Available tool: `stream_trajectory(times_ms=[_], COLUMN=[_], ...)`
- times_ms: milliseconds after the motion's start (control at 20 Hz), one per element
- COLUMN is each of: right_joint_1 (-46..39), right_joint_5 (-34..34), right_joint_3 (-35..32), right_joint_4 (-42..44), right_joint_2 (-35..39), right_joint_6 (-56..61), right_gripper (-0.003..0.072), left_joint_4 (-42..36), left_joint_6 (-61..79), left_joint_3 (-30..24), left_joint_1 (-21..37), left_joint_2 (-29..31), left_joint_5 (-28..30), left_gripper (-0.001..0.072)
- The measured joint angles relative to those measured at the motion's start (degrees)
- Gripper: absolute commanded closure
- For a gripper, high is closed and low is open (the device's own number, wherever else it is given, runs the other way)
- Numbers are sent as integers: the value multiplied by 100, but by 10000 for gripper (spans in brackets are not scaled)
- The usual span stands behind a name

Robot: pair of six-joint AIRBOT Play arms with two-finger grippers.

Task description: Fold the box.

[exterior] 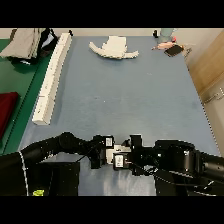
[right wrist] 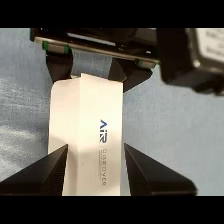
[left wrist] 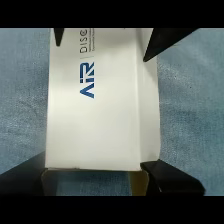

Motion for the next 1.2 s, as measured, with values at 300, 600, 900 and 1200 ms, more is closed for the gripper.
stream_trajectory(times_ms=[300,600,900,1200], right_joint_1=[2,0,-4,-4], right_joint_5=[-33,-55,-81,-125], right_joint_3=[72,107,111,111], right_joint_4=[-258,-468,-734,-863], right_joint_2=[39,192,229,232], right_joint_6=[-4,-7,20,55], right_gripper=[144,182,182,212], left_joint_4=[-2,0,-2,-2], left_joint_6=[0,4,2,2], left_joint_3=[0,0,0,0], left_joint_1=[7,7,7,7], left_joint_2=[0,0,0,0], left_joint_5=[0,-4,-7,-9], left_gripper=[303,303,303,302])
